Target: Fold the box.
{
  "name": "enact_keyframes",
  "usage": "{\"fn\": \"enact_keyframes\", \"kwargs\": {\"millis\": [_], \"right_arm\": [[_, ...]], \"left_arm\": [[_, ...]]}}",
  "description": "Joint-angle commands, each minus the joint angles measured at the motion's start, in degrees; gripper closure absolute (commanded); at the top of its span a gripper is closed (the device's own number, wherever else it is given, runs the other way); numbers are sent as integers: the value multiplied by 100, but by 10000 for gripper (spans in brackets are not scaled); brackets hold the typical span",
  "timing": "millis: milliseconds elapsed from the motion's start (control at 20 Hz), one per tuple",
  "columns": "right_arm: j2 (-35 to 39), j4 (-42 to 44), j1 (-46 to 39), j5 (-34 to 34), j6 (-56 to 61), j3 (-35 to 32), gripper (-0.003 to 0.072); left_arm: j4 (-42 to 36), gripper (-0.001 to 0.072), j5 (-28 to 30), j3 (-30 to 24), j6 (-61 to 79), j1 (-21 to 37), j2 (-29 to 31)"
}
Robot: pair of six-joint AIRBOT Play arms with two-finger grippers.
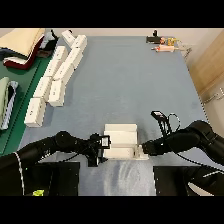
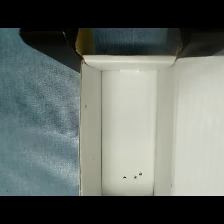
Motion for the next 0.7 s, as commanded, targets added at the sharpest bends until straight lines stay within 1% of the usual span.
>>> {"fn": "enact_keyframes", "kwargs": {"millis": [0,200,300,500,650], "right_arm": [[-15,407,0,247,-306,2,563],[-15,291,-2,170,-240,2,567],[-15,-212,-2,-20,111,2,671],[109,-1290,-7,-411,901,2,684],[120,-1598,-7,-586,984,-22,684]], "left_arm": [[0,298,0,4,2,-2,-2],[0,299,0,7,0,-2,-2],[0,298,0,7,2,-2,-2],[0,298,0,7,0,-2,-2],[0,298,0,4,2,-2,-2]]}}
